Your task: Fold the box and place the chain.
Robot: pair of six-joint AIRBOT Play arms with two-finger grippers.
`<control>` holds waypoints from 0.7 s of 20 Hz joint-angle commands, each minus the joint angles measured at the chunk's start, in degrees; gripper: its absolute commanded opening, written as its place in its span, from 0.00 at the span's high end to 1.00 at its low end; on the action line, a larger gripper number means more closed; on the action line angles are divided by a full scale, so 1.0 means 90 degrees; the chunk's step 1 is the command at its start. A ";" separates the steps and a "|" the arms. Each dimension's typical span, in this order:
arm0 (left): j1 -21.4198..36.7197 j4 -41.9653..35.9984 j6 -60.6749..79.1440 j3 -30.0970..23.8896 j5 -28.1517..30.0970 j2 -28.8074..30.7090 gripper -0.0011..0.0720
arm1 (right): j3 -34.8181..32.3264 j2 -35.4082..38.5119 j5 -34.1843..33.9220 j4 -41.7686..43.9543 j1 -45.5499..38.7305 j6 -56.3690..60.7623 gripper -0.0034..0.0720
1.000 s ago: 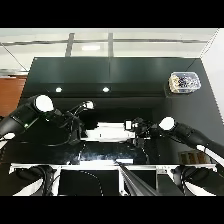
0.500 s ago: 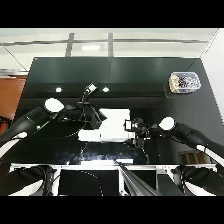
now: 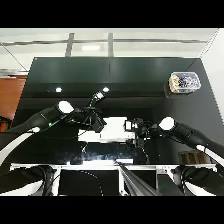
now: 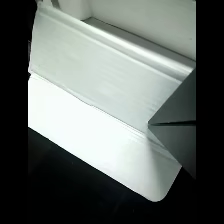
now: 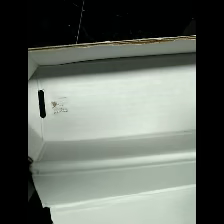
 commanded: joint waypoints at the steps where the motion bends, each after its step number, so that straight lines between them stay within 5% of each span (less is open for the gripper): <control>1: 0.0114 0.0253 0.0022 0.0148 -0.0194 0.0177 0.95 | 0.0002 -0.0005 -0.0012 0.0017 0.0002 0.0015 0.70; 9: 0.1537 0.1056 0.0544 -0.0078 -0.2220 0.1996 0.91 | 0.0002 -0.0005 -0.0012 0.0029 0.0002 0.0015 0.70; 11: 0.1501 0.1115 0.1491 -0.0430 -0.2523 0.2001 0.06 | 0.0002 -0.0005 -0.0012 0.0029 0.0002 0.0015 0.70; 14: 0.1209 0.1853 0.2368 -0.0872 -0.1931 0.1960 0.01 | 0.0002 -0.0005 -0.0012 0.0029 0.0002 0.0015 0.70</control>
